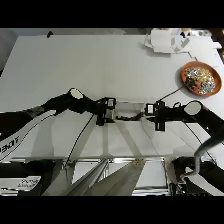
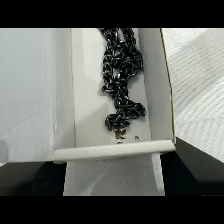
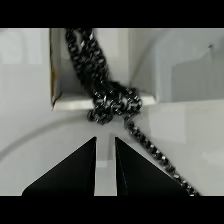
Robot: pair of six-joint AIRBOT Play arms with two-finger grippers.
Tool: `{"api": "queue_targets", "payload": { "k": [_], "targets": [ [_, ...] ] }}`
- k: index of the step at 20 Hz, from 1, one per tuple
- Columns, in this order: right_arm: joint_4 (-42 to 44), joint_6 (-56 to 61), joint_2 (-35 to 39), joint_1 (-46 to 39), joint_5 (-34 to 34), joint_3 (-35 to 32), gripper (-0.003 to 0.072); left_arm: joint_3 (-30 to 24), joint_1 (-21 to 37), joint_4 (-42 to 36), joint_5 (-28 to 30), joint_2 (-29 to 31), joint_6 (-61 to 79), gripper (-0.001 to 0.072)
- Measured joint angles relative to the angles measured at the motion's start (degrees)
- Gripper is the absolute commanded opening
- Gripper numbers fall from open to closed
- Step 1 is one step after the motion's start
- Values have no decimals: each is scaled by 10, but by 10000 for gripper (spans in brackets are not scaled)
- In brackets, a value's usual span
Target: Fold the box and place the chain.
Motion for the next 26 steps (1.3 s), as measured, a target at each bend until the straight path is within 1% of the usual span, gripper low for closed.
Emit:
{"api": "queue_targets", "payload": {
  "k": [5,13,15,17,22,26],
  "targets": [
    [46,-29,-14,-1,-12,-5,137,0,0,0,0,0,0,252],
    [61,-37,-18,-1,6,-5,137,0,0,0,0,0,0,252],
    [61,-37,-18,-1,14,-5,103,0,0,0,0,0,0,252],
    [63,-37,-18,-1,21,-5,23,0,0,0,0,0,0,252],
    [63,-32,-12,-1,27,-5,15,0,0,0,0,0,0,252],
    [3,44,34,-1,-1,-4,16,0,0,0,0,0,0,252]
  ]
}}
